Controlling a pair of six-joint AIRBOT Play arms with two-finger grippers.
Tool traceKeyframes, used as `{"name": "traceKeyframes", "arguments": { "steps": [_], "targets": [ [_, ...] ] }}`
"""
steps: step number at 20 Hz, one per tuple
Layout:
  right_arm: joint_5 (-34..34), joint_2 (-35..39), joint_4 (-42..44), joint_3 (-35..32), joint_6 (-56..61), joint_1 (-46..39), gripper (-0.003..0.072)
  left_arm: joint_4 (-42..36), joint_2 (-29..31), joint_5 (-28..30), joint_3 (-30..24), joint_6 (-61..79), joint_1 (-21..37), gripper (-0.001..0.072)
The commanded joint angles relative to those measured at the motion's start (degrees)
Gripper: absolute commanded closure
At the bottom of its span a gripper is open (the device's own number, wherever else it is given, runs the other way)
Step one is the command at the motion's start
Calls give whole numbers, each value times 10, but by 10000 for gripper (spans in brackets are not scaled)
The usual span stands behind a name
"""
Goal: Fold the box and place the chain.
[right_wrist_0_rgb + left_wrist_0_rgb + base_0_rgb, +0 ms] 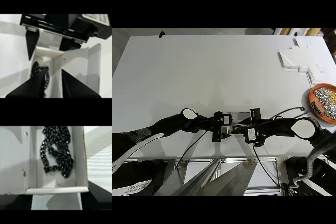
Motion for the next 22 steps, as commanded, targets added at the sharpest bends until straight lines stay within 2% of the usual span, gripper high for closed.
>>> {"name": "traceKeyframes", "arguments": {
  "steps": [1,4,6,9,12,18,22],
  "targets": [
    [50,41,-94,6,3,-48,458,0,0,0,0,0,0,435],
    [115,73,-202,6,3,-146,460,0,0,0,0,0,0,435],
    [137,64,-235,3,3,-212,462,0,0,0,0,0,0,435],
    [122,28,-255,-5,2,-263,468,0,0,0,0,0,0,435],
    [100,-21,-303,-5,2,-265,468,0,0,0,0,0,0,435],
    [55,-111,-285,-5,-10,-265,469,0,0,0,0,0,0,435],
    [38,-144,-217,-5,-85,-265,487,0,0,0,0,0,0,435]
  ]
}}
